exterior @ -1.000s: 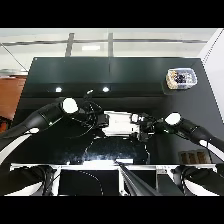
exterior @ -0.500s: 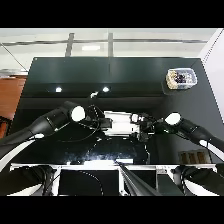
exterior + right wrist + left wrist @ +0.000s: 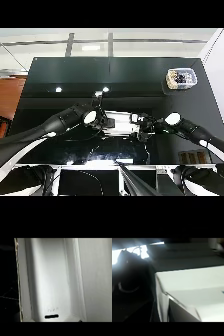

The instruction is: Fold the box and place the chain.

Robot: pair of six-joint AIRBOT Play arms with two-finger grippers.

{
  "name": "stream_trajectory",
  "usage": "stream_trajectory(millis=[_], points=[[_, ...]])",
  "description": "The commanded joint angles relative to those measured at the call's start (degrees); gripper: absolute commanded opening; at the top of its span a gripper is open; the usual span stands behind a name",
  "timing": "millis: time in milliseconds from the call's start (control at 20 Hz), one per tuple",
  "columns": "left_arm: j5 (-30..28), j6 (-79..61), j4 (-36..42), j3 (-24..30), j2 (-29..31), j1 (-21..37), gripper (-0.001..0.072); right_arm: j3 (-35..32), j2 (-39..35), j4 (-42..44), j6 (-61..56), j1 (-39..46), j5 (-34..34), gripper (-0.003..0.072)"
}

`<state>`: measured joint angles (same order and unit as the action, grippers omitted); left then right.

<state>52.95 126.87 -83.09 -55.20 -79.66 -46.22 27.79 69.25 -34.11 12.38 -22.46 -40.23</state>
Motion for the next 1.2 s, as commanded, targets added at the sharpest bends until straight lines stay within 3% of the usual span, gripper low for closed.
stream_trajectory(millis=[0,600,700,900,1000,1150], points=[[5.35,3.48,-3.15,-3.63,-3.19,-0.24,0.0202,-0.02,0.00,0.00,0.00,-0.04,-0.07,0.0467],[2.69,8.96,-3.91,-5.79,-5.92,-3.37,0.0201,-0.02,0.00,0.00,0.00,-0.04,-0.09,0.0467],[1.92,9.88,-3.96,-5.79,-5.99,-3.37,0.0144,-0.02,0.00,0.00,0.00,-0.04,-0.09,0.0467],[2.14,10.08,-3.87,-5.79,-6.21,-3.39,0.0137,-0.02,0.00,0.00,-0.04,-0.04,-0.09,0.0467],[2.64,10.05,-3.82,-5.90,-6.51,-3.41,0.0027,-0.02,0.00,0.00,-0.13,-0.04,-0.07,0.0467],[2.89,10.03,-3.96,-6.88,-6.60,-3.61,0.0027,-0.02,0.00,0.00,-0.13,-0.04,-0.07,0.0467]])
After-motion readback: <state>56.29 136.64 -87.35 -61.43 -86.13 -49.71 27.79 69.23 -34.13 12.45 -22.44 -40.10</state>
